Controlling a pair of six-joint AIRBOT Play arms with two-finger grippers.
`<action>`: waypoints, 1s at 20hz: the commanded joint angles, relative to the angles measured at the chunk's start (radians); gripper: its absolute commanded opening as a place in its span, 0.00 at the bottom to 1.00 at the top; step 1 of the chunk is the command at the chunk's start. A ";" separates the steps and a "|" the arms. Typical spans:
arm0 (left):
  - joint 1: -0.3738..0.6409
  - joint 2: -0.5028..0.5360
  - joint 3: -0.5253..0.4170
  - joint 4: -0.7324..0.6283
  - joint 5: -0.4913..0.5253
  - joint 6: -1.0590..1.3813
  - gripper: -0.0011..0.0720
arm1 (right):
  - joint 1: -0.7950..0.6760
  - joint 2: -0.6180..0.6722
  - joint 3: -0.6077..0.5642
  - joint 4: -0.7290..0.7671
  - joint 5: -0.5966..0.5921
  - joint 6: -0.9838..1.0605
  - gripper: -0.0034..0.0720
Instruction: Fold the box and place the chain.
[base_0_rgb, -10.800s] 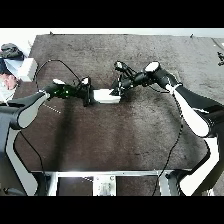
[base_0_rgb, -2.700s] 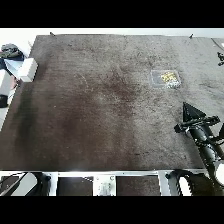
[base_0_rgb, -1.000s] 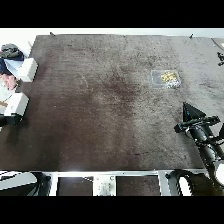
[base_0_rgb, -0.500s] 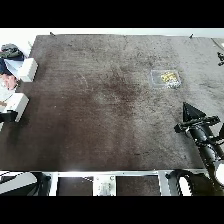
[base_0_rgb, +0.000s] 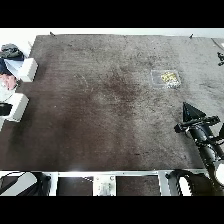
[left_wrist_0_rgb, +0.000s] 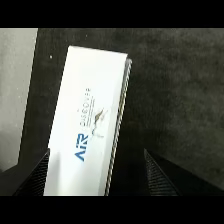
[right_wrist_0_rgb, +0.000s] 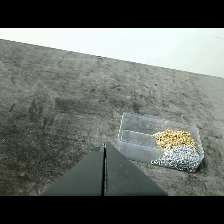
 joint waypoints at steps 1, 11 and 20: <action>0.000 0.031 0.044 -0.179 -0.090 0.038 0.91 | 0.001 0.000 0.000 0.000 0.000 0.000 0.06; -0.243 0.243 0.194 -0.609 -0.093 0.231 0.02 | 0.001 0.000 0.000 0.000 0.000 0.000 0.06; -0.553 0.660 -0.095 -0.599 0.504 0.244 0.02 | 0.001 0.000 0.000 0.000 0.000 0.000 0.06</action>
